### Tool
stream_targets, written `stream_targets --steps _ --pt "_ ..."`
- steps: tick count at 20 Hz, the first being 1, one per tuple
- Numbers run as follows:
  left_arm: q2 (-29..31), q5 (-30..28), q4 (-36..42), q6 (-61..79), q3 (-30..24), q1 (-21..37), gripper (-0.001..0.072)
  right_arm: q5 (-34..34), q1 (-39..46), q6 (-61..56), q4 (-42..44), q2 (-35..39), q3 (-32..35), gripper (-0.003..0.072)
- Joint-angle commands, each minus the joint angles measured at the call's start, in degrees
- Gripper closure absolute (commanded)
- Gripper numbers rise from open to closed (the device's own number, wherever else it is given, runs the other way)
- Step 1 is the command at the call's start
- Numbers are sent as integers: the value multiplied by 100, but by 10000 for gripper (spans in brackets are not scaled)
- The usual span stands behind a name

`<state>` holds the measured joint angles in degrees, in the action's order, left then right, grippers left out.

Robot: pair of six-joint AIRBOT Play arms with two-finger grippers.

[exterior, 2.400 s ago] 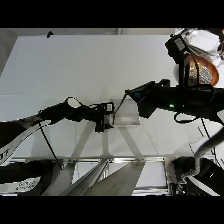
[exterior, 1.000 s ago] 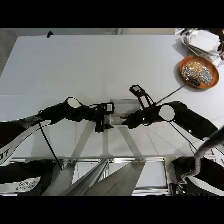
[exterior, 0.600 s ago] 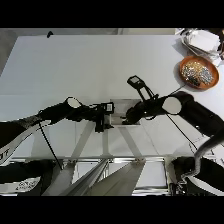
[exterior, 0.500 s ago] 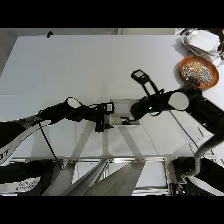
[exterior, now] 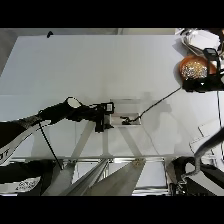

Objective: Fold the box and place the chain.

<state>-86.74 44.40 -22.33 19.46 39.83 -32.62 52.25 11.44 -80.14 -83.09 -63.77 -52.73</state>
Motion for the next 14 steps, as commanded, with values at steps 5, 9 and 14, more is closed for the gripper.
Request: stream_targets --steps 5,9,14 --pt "4 -2 -2 2 0 2 499 -1320 732 -136 -26 -1432 -13 388" --pt "4 -2 -2 2 0 2 499 -1926 730 -293 271 -1928 -13 387" --pt "4 0 -2 2 0 2 499 -2409 730 330 1316 -2184 -13 387"
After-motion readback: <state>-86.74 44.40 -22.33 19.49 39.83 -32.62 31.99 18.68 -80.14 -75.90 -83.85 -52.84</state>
